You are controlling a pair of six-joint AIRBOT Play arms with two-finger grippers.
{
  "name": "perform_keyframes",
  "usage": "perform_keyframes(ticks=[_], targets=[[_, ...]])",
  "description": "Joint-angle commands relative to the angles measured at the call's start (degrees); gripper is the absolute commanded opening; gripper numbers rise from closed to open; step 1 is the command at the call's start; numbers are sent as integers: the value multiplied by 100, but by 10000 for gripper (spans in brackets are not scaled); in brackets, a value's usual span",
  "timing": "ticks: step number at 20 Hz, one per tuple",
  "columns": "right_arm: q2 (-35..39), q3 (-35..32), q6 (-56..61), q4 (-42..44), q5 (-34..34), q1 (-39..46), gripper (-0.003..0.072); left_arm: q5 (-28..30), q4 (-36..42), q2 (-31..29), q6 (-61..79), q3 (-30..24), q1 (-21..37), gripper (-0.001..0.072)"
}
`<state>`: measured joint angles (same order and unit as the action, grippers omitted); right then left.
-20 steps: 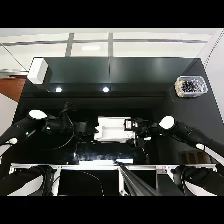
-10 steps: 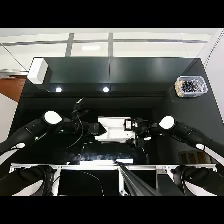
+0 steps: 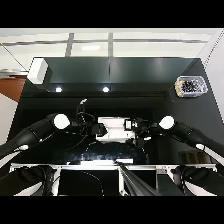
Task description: Fold the box and place the chain.
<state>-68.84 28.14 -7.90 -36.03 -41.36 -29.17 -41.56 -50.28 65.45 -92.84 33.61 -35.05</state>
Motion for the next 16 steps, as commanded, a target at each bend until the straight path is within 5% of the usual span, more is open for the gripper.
perform_keyframes(ticks=[1, 10, 13, 15, 16], targets=[[0, 2, 0, 0, 9, 0, 473, 37, -1158, -2, -1071, 234, -343, 702], [0, 2, 0, 0, 48, 0, 473, -603, -3154, 81, -3381, 619, -1204, 665], [0, 2, 0, 0, 55, 0, 473, -986, -3195, 339, -3379, 992, -1207, 550], [0, 2, 0, 0, 55, 0, 473, -1327, -3182, 632, -3377, 1276, -1213, 400], [0, 2, 0, 0, 50, 0, 473, -1451, -3174, 761, -3383, 1403, -1233, 395]])
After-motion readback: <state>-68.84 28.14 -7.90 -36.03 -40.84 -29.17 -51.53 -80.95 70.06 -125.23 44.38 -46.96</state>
